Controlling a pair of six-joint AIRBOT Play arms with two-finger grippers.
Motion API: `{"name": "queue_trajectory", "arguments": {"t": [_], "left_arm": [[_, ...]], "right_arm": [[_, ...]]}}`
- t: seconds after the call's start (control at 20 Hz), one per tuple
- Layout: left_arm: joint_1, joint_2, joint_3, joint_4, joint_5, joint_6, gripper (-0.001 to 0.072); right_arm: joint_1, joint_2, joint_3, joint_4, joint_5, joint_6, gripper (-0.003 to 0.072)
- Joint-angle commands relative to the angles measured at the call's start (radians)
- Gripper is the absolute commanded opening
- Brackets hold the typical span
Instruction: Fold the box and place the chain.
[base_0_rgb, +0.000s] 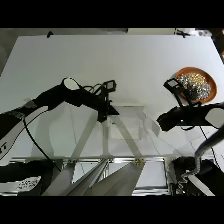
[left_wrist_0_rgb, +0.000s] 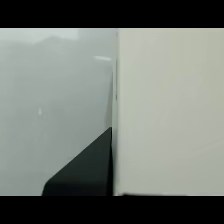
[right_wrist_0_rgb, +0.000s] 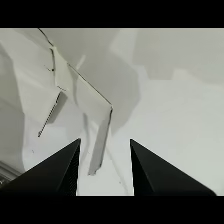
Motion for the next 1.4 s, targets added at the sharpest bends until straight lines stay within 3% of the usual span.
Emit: {"name": "queue_trajectory", "arguments": {"t": [0.0, 0.2, 0.55, 1.35], "left_arm": [[-0.089, -0.024, 0.0, 0.005, 0.203, 0.04, -0.0001], [-0.085, -0.105, 0.0, -0.155, 0.193, 0.146, 0.0001], [-0.085, -0.122, 0.0, -0.087, 0.218, 0.149, 0.0003], [-0.085, -0.135, 0.0, -0.038, 0.23, 0.149, 0.0007]], "right_arm": [[0.0, 0.045, 0.002, -0.037, 0.028, -0.001, 0.0344], [0.0, 0.045, -0.011, -0.035, -0.026, -0.001, 0.0344], [0.0, 0.045, -0.019, -0.037, -0.076, -0.003, 0.0344], [0.0, 0.045, -0.019, -0.038, -0.07, -0.01, 0.034]]}}
